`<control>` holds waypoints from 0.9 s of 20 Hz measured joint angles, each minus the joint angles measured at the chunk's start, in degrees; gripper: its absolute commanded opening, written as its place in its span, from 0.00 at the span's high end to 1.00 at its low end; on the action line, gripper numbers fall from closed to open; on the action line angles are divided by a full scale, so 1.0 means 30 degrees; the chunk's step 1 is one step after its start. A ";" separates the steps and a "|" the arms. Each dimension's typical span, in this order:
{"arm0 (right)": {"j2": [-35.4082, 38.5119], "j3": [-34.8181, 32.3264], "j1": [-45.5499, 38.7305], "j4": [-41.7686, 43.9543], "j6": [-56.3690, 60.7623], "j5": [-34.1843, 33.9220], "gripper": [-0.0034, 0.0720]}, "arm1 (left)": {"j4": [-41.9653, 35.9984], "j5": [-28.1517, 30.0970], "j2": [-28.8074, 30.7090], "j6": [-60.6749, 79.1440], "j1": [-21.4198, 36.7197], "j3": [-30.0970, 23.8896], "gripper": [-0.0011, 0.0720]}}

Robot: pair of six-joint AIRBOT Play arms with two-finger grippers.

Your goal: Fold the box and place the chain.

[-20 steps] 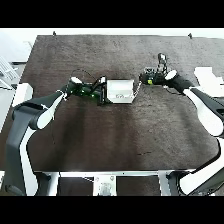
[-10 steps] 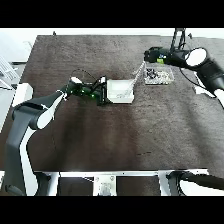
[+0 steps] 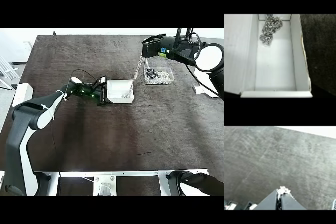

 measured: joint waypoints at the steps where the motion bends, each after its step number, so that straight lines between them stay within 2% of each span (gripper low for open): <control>1: 0.0058 0.0000 0.0255 -0.0095 0.0051 0.0131 0.95 | 0.0000 0.0000 0.0000 0.0000 0.0000 0.0000 0.51; 8: 0.0175 -0.0291 0.1749 -0.0335 0.0219 0.0495 0.95 | 0.0000 0.0000 0.0007 -0.0007 0.0000 0.0000 0.51; 18: 0.0175 -0.2703 0.3038 -0.0415 0.1472 0.0401 0.95 | 0.0000 -0.0007 0.0007 -0.0007 0.0000 0.0000 0.51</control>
